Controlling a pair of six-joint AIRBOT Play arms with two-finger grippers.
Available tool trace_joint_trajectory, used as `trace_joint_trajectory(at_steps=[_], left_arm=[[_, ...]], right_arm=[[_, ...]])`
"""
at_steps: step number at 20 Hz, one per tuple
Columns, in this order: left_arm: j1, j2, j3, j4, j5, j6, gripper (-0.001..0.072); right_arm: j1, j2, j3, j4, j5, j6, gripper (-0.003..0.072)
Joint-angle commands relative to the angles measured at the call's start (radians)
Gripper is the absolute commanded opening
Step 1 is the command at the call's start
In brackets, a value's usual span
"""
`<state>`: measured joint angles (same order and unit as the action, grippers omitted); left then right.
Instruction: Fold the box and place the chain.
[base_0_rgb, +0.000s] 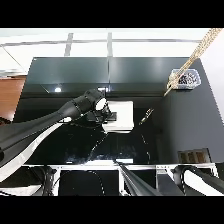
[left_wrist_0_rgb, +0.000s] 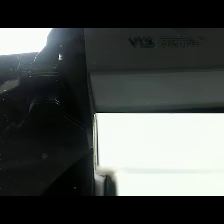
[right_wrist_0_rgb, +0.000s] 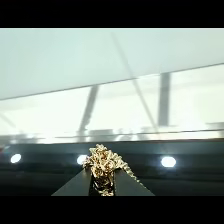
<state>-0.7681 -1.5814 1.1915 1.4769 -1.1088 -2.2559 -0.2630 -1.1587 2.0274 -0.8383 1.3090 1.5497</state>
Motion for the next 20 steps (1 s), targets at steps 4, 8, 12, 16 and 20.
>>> trace_joint_trajectory(at_steps=[4, 8, 12, 16, 20], left_arm=[[0.0, 0.0, 0.0, 0.003, 0.002, 0.0, 0.0026], [0.0, 0.0, 0.0, 0.003, 0.001, 0.0, 0.0026], [0.0, 0.0, 0.0, 0.003, 0.002, 0.0, 0.0026], [0.0, 0.0, 0.0, 0.003, 0.002, 0.0, 0.0026], [0.0, 0.0, 0.0, 0.003, 0.001, 0.0, 0.0025]], right_arm=[[0.027, 0.01, 0.019, 0.287, 0.15, -0.014, 0.0006], [0.165, 0.01, 0.018, 0.287, 0.198, -0.023, 0.0006], [0.248, 0.009, 0.018, 0.251, 0.211, -0.021, 0.0007], [0.286, 0.009, 0.015, 0.251, 0.187, -0.02, 0.0007], [0.337, -0.002, 0.013, 0.249, 0.165, -0.021, 0.0007]])
